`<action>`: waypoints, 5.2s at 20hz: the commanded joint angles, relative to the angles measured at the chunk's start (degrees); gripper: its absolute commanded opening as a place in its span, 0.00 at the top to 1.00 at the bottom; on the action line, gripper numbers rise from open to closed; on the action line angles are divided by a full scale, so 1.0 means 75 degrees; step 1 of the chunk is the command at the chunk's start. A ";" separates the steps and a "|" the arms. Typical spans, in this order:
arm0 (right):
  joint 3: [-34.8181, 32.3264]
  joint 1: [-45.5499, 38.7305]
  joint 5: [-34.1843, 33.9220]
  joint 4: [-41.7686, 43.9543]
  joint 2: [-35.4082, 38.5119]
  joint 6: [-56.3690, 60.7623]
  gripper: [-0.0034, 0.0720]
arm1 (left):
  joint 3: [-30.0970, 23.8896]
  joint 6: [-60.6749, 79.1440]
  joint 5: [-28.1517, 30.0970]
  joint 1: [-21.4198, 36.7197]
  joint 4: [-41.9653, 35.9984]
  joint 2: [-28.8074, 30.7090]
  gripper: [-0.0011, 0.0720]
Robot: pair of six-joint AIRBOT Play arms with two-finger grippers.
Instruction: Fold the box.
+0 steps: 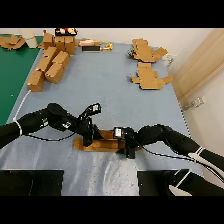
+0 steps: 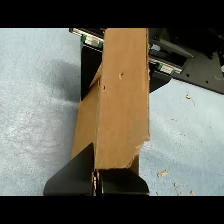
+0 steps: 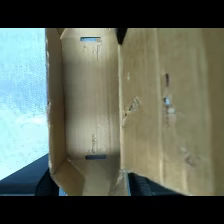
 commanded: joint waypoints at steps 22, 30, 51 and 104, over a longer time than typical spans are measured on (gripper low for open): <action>-0.0009 0.0006 -0.0032 -0.0087 0.0000 0.0003 0.36 | -0.0003 -0.0396 0.0213 0.0015 0.0233 0.0006 0.55; -0.0009 0.0006 -0.0035 -0.0090 0.0000 0.0003 0.36 | 0.0012 -0.2471 -0.0411 0.1314 0.1679 0.1378 0.08; -0.0006 0.0006 -0.0038 -0.0082 0.0009 0.0000 0.36 | -0.0017 -0.8338 0.2783 -0.1285 0.0443 0.1026 0.97; -0.0006 0.0006 -0.0032 -0.0087 0.0009 0.0000 0.36 | -0.1425 -0.2903 0.1702 -0.1632 0.3937 0.2821 0.04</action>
